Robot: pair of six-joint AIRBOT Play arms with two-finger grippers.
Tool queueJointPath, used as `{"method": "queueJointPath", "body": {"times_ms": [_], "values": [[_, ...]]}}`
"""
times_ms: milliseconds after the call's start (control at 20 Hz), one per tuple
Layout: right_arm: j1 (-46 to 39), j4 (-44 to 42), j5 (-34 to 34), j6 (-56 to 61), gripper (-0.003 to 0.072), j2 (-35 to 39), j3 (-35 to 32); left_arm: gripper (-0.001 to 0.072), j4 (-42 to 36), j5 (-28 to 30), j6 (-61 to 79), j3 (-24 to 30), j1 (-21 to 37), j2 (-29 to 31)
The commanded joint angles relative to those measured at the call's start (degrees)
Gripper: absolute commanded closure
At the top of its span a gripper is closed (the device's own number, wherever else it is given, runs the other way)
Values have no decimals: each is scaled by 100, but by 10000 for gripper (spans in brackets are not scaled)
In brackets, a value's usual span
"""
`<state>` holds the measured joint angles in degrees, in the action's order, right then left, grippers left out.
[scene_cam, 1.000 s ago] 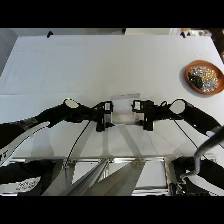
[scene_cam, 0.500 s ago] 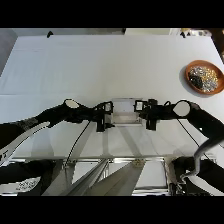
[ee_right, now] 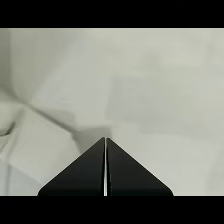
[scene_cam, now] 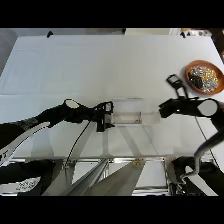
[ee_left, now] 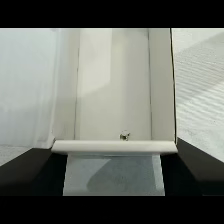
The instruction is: Fold the box and place the chain.
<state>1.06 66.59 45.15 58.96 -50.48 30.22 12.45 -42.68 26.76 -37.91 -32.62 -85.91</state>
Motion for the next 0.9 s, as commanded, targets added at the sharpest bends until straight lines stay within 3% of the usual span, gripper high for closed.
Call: {"method": "queueJointPath", "body": {"times_ms": [0,400,850], "values": [[-750,240,157,1751,665,-103,-131,500,0,2,-2,-2,2,2],[195,-785,354,1307,665,-1377,-280,500,0,2,-2,-2,2,2],[466,-2218,581,181,665,-1335,-278,500,0,2,-2,-2,2,2]]}}
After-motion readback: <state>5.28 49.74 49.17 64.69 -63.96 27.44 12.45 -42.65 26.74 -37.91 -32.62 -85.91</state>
